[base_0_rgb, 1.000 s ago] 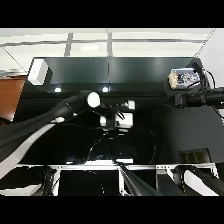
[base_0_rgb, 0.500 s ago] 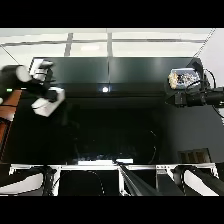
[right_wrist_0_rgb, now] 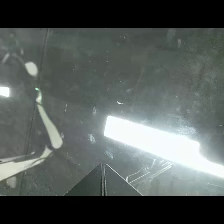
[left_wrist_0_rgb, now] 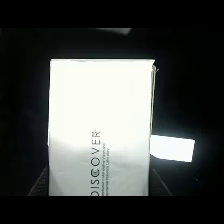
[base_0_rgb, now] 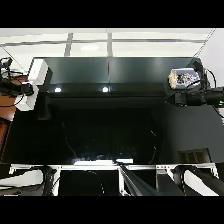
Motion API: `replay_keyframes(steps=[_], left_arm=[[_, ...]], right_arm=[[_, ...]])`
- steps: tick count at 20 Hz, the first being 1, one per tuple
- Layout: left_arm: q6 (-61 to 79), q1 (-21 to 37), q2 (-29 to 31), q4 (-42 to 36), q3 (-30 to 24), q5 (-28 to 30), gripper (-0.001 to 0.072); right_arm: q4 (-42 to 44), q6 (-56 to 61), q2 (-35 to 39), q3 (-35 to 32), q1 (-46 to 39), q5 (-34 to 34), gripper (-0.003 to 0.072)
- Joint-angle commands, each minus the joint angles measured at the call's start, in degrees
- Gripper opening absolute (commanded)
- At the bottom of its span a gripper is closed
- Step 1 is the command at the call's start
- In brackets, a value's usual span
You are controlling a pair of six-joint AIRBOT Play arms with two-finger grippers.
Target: Fold the box and place the chain.
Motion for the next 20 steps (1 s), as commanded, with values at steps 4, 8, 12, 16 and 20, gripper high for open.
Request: replay_keyframes(steps=[4, 8, 12, 16, 20], left_arm=[[11.56, 0.79, -10.23, -7.96, 9.46, 2.51, 0.0392], [11.85, 0.76, -14.40, -9.18, 12.76, 2.10, 0.0405], [10.93, 0.74, -14.10, -8.90, 15.02, 1.57, 0.0718], [9.03, 0.31, -9.86, -9.11, 24.52, -6.38, 0.0717], [-5.35, -1.51, -5.66, -10.21, 30.71, -19.19, 0.0044]], right_arm=[[0.04, 0.07, 0.00, -0.02, 0.02, -0.09, 0.0014], [0.02, 0.04, 0.00, -0.02, 0.02, -0.15, 0.0014], [0.04, 0.04, 0.00, -0.02, 0.11, -0.63, 0.0014], [-0.07, -0.02, 0.00, -0.02, 1.73, -2.19, 0.0014], [-0.07, -1.79, 0.00, -0.02, 6.97, -8.79, 0.0014]])
